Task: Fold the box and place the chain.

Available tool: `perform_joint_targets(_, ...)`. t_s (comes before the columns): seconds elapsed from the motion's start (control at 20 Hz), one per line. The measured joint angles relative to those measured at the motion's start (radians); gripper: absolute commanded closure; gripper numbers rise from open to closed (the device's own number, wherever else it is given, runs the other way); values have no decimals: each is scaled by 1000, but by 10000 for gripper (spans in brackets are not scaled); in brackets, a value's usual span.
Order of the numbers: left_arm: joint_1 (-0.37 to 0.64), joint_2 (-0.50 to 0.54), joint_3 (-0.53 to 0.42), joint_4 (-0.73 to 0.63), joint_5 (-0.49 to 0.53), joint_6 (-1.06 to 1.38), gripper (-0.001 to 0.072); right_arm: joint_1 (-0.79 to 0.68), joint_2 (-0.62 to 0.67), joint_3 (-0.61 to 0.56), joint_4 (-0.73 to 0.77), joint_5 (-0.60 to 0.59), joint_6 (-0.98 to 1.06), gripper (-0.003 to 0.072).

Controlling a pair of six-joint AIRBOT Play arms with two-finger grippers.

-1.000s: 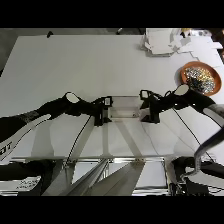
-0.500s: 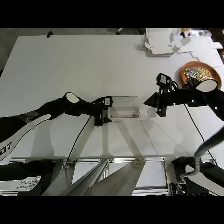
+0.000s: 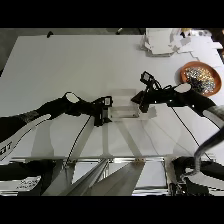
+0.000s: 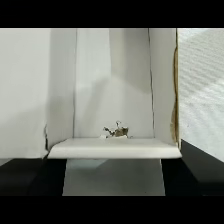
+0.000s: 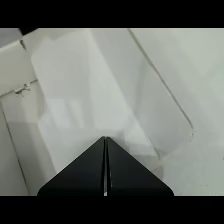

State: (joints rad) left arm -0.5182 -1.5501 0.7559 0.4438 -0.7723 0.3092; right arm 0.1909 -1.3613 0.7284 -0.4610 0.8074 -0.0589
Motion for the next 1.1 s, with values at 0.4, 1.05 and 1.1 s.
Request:
perform_joint_targets(0.4,0,0,0,2,-6,2,437,11,27,1,-83,33,53,674)
perform_joint_targets(1.05,0,0,0,0,-4,1,437,12,250,1,-568,193,23,510)
perform_joint_targets(1.1,0,0,0,0,-3,1,437,12,243,1,-556,194,-5,509)
